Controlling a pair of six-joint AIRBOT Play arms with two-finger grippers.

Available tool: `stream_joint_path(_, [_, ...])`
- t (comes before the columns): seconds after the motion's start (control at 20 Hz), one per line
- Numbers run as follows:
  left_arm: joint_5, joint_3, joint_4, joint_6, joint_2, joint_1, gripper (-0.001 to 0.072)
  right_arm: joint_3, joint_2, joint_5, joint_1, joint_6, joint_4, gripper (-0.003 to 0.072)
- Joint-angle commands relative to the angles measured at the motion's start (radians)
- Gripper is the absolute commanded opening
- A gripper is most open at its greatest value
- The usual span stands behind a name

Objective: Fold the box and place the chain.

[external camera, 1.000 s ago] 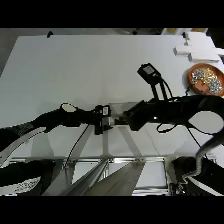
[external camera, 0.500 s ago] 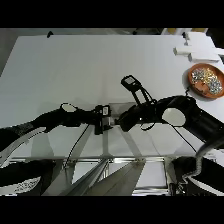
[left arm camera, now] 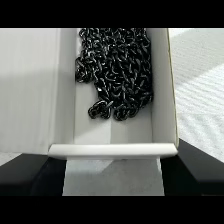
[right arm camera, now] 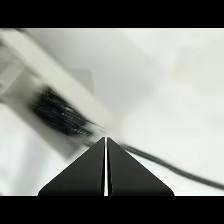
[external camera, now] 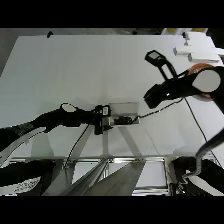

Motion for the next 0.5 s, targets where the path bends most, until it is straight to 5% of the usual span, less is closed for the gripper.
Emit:
stream_joint_path(0.0, [0.000, 0.000, 0.000, 0.000, 0.001, 0.000, 0.0088, -0.048, -0.018, 0.039, -0.183, -0.211, -0.006, 0.0017])
stream_joint_path(0.15, [0.000, 0.000, 0.000, 0.000, 0.001, 0.000, 0.0088, -0.166, -0.055, 0.018, -0.206, -0.383, -0.005, 0.0031])
stream_joint_path(0.25, [0.000, 0.000, 0.000, 0.000, 0.001, 0.000, 0.0088, -0.243, -0.078, -0.029, -0.185, -0.462, -0.006, 0.0305])
stream_joint_path(0.45, [0.000, 0.000, 0.000, 0.000, 0.001, 0.000, 0.0088, -0.321, -0.090, -0.094, -0.153, -0.620, -0.057, 0.0301])
